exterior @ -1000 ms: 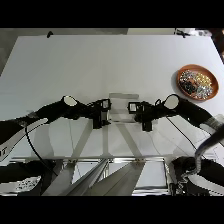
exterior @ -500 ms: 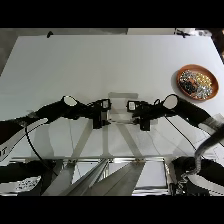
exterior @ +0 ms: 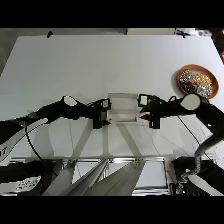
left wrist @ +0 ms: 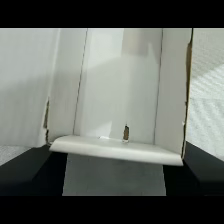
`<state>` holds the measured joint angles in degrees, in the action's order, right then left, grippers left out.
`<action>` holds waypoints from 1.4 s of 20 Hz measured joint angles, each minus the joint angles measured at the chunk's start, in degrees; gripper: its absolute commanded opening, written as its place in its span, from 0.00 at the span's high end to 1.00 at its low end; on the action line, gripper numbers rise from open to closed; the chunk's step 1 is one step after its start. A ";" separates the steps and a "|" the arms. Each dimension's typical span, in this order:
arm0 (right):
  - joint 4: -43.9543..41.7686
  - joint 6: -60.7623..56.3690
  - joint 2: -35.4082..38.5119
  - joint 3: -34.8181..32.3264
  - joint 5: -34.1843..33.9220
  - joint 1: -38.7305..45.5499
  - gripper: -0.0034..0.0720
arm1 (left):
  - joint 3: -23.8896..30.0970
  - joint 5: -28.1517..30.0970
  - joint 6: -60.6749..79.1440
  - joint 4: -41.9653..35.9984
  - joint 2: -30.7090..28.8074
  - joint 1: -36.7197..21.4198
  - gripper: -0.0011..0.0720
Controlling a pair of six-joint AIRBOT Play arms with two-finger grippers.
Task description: Fold the box and place the chain.
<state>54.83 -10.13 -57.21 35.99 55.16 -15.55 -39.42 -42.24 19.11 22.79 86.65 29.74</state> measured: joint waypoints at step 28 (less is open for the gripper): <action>-11.74 -50.14 -12.24 -6.71 0.85 14.53 0.94 | 0.00 0.00 0.11 0.11 0.00 0.00 0.70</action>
<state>43.09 -60.27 -69.45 29.28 56.01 -1.02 -39.42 -42.24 19.22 22.90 86.65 29.74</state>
